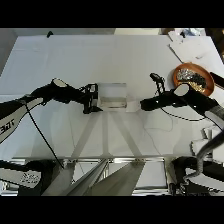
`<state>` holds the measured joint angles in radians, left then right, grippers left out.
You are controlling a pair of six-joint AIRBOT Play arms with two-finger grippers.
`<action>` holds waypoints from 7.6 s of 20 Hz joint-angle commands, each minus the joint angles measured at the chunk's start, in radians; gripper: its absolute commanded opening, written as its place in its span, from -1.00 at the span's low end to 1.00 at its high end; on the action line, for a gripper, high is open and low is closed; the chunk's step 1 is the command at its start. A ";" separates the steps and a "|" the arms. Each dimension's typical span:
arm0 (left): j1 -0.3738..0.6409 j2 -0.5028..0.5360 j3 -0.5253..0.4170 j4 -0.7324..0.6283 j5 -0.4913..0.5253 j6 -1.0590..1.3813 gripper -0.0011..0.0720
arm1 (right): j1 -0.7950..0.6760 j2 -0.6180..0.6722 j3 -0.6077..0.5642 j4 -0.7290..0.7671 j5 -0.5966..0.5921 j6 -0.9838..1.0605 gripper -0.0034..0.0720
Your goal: Fold the box and place the chain.
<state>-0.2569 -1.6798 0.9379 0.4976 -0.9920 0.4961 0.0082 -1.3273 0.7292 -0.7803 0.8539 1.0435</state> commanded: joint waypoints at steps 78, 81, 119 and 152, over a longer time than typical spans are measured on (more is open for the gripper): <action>0.000 0.000 0.000 0.000 0.000 0.000 -0.38 | 0.471 -0.219 0.407 -0.764 0.024 1.022 0.10; 0.000 0.000 0.000 0.000 0.000 0.000 -0.38 | 0.508 -0.286 0.489 -0.855 0.147 1.104 -0.01; 0.000 0.000 0.000 0.000 -0.007 0.000 -0.38 | 0.006 0.125 0.513 -0.980 0.432 0.892 0.38; 0.000 0.000 0.000 0.000 -0.006 0.000 -0.38 | -0.468 -0.254 0.513 -0.827 0.174 0.505 -0.88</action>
<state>-0.2569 -1.6798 0.9382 0.4976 -0.9989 0.4961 -0.4595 -1.6356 1.2381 -1.6016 1.0348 1.6314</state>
